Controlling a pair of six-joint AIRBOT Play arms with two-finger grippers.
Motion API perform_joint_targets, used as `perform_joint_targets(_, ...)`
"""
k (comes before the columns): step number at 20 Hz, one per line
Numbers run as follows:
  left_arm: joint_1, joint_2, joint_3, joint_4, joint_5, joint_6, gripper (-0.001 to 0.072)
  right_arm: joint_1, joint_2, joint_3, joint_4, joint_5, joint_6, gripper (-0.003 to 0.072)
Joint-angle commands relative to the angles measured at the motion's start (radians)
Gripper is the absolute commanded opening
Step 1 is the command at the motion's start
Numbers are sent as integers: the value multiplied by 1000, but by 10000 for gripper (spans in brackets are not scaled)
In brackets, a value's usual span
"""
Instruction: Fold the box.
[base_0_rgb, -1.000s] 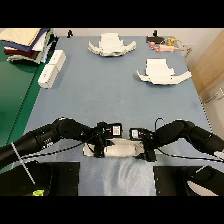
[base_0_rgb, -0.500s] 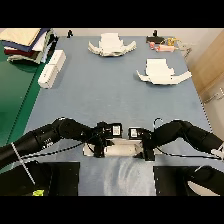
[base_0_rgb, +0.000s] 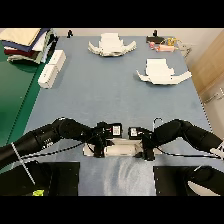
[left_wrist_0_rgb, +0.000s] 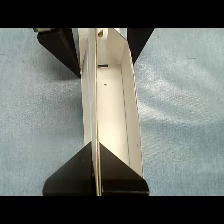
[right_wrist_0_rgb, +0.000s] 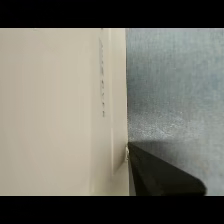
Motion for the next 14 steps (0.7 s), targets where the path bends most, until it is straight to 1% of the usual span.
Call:
perform_joint_targets(1,0,0,0,0,0,0,14,1,13,-1,-5,-17,2,705)
perform_joint_targets(4,0,0,0,0,0,0,14,-1,36,-1,-11,-24,6,705)
perform_joint_targets(10,0,0,0,0,0,0,14,-16,42,-1,-18,-20,21,703)
perform_joint_targets(14,0,0,0,0,0,0,14,-16,94,-1,-24,-24,30,703)
